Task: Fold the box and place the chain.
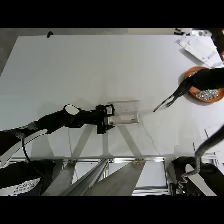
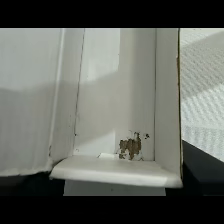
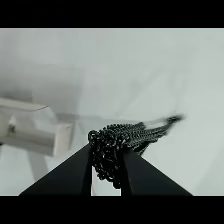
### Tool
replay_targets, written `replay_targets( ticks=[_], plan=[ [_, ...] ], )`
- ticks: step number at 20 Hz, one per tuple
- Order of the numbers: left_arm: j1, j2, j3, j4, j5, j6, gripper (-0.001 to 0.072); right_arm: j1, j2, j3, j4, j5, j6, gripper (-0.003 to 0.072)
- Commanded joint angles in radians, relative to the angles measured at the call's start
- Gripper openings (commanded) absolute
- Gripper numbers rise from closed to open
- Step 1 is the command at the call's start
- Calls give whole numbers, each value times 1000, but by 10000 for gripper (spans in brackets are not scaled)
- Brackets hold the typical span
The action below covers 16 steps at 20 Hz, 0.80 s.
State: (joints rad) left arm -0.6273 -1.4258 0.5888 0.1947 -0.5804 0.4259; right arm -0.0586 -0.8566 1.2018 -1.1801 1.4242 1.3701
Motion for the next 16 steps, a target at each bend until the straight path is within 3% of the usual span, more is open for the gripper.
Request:
replay_targets(
  ticks=[1,6,16],
  plan=[
    [0,0,0,0,0,0,272,159,38,-6,-1,23,79,6],
    [0,0,0,0,0,0,272,364,39,-6,-66,21,154,7],
    [0,0,0,0,0,0,272,566,38,-8,-82,-120,232,6]
  ],
)
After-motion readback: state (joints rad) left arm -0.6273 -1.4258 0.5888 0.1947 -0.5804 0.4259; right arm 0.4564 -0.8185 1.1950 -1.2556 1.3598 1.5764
